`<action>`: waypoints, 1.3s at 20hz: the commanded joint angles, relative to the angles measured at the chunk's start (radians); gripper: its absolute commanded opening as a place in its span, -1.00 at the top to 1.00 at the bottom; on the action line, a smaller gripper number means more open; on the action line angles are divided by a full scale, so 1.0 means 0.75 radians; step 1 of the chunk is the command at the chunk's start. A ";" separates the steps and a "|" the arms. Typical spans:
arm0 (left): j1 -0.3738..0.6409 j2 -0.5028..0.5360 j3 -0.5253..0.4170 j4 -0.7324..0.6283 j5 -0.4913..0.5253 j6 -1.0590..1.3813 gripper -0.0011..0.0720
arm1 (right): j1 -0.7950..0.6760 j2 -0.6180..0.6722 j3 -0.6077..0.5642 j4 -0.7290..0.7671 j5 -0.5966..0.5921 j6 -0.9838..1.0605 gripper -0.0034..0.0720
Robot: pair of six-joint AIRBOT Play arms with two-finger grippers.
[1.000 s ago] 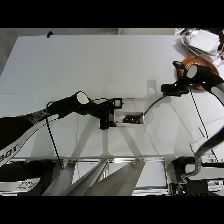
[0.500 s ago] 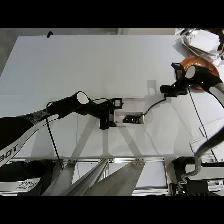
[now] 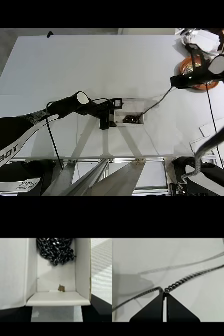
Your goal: Fold the box and place the chain.
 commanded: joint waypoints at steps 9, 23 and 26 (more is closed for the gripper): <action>-0.001 0.001 0.001 0.001 0.001 0.001 0.08 | 0.478 0.544 0.002 0.154 0.082 0.045 0.86; -0.001 0.001 0.001 0.001 0.000 0.000 0.08 | 0.632 0.674 0.002 0.449 -0.127 0.040 0.86; -0.001 0.001 0.001 0.001 0.000 0.001 0.08 | 0.632 0.653 0.002 0.360 -0.112 0.039 0.86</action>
